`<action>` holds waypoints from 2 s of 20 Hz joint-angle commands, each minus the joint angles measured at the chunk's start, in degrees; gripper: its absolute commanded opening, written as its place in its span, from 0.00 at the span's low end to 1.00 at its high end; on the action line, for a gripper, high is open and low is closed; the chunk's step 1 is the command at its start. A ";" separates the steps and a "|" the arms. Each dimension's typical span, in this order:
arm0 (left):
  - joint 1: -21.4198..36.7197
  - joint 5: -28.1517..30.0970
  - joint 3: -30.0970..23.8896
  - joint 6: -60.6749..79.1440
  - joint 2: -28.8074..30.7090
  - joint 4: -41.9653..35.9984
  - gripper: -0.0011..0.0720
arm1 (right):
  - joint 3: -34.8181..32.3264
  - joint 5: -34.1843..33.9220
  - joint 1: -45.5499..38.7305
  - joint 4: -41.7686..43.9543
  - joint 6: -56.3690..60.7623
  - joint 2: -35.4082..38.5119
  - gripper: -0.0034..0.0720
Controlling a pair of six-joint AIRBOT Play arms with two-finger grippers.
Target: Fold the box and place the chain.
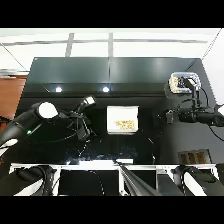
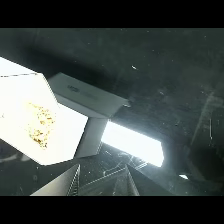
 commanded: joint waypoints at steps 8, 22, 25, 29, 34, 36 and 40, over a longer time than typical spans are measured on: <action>0.98 2.80 5.29 38.01 -16.72 -14.95 1.00 | 0.02 -0.07 0.00 0.02 0.20 0.04 0.49; -2.14 6.95 7.10 37.86 -19.45 -16.96 1.00 | -0.09 -0.09 0.00 0.04 0.20 0.02 0.49; -3.04 7.34 7.10 37.86 -19.45 -17.68 0.99 | -0.17 -0.13 0.02 0.04 0.22 0.02 0.49; -3.80 7.08 7.10 37.81 -19.43 -17.73 0.99 | -0.63 -0.15 0.00 0.07 0.20 0.02 0.49; -3.78 5.66 7.34 35.98 -19.43 -15.10 0.99 | -0.68 -0.26 0.00 0.04 0.20 0.02 0.49; -3.89 4.96 7.43 35.98 -19.43 -15.08 0.99 | -0.68 -0.26 0.00 0.04 0.20 0.02 0.49; -4.00 4.50 7.45 34.80 -19.41 -15.15 0.99 | -0.68 -0.26 0.00 0.04 0.20 0.02 0.49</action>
